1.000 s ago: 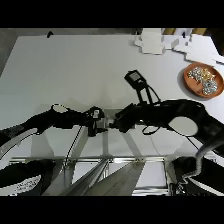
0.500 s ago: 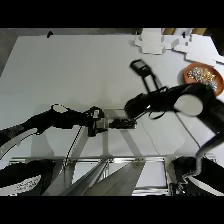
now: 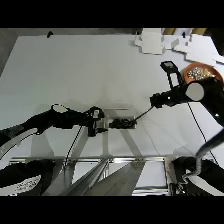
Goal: Fold the box and place the chain.
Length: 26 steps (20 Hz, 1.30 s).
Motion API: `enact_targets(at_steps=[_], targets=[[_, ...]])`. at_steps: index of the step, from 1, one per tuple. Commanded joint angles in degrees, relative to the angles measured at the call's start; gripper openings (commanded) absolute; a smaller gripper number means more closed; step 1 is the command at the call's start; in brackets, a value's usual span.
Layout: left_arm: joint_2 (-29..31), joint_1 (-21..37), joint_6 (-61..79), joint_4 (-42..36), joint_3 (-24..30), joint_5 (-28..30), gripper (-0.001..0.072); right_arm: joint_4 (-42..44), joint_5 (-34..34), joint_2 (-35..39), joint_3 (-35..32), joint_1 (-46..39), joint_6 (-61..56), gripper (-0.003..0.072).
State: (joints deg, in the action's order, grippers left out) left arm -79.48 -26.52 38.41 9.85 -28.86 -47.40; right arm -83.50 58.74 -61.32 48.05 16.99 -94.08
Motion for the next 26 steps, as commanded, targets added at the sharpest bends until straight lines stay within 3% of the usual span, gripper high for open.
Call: enact_targets(at_steps=[1, 7, 14, 16, 19, 20, 23, 26], targets=[[0.0, 0.0, 0.0, 0.0, 0.0, 0.0, 0.0152, -1.5, -4.3, -5.8, -1.6, -2.6, -0.3, 0.0338], [0.0, 0.0, 0.0, 0.0, 0.0, 0.0, 0.0152, -2.0, -5.9, -14.7, -1.6, -3.2, -0.6, 0.0338], [0.0, 0.0, 0.0, 0.0, 0.0, 0.0, 0.0152, -2.0, -9.7, -15.1, -1.6, -3.2, -0.6, 0.0332], [0.0, 0.0, 0.0, 0.0, 0.0, 0.0, 0.0152, -2.0, -10.0, -15.2, -1.6, -3.2, -0.6, 0.029], [0.0, 0.0, 0.0, 0.0, 0.0, 0.0, 0.0152, -1.8, -8.9, -17.0, -1.6, -3.2, -0.7, 0.0289], [0.0, 0.0, 0.0, 0.0, 0.0, 0.0, 0.0152, -1.7, -8.2, -17.8, -1.6, -3.2, -0.6, 0.0258], [0.0, 0.0, 0.0, 0.0, 0.0, 0.0, 0.0152, -1.6, -7.4, -17.2, -1.6, -3.2, 0.2, 0.0026], [0.0, 0.0, 0.0, 0.0, 0.0, 0.0, 0.0152, -1.7, -7.2, -13.2, -1.6, -3.2, 1.4, 0.0015]])
